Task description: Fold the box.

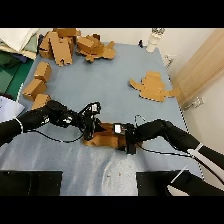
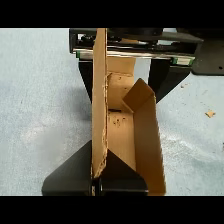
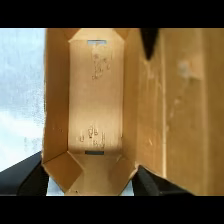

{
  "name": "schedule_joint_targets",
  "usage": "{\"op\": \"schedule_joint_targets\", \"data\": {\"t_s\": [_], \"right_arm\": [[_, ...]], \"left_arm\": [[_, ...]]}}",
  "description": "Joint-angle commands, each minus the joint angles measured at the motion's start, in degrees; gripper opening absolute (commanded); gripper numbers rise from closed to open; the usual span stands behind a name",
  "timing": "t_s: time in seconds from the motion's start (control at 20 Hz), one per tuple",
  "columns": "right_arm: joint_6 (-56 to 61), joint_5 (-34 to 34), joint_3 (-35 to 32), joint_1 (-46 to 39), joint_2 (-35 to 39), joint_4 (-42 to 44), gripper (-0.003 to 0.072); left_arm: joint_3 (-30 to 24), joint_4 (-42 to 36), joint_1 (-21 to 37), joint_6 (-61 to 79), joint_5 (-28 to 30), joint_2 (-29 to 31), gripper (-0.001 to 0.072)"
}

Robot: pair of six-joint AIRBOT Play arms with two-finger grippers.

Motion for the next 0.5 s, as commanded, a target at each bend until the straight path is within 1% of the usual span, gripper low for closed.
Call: {"op": "schedule_joint_targets", "data": {"t_s": [0.0, 0.15, 0.45], "right_arm": [[0.0, 1.7, 0.0, 1.4, 0.0, -2.3, 0.0720], [0.0, 3.0, 0.0, 1.4, 0.0, -3.2, 0.0720], [0.0, 2.8, 0.0, 1.4, 0.0, -2.9, 0.0720]], "left_arm": [[0.0, -0.1, 0.0, 0.0, 0.0, 0.0, 0.0013], [0.0, 0.0, 0.0, 0.0, 0.0, 0.0, 0.0013], [0.0, -0.1, 0.0, 0.0, 0.0, 0.0, 0.0013]]}}
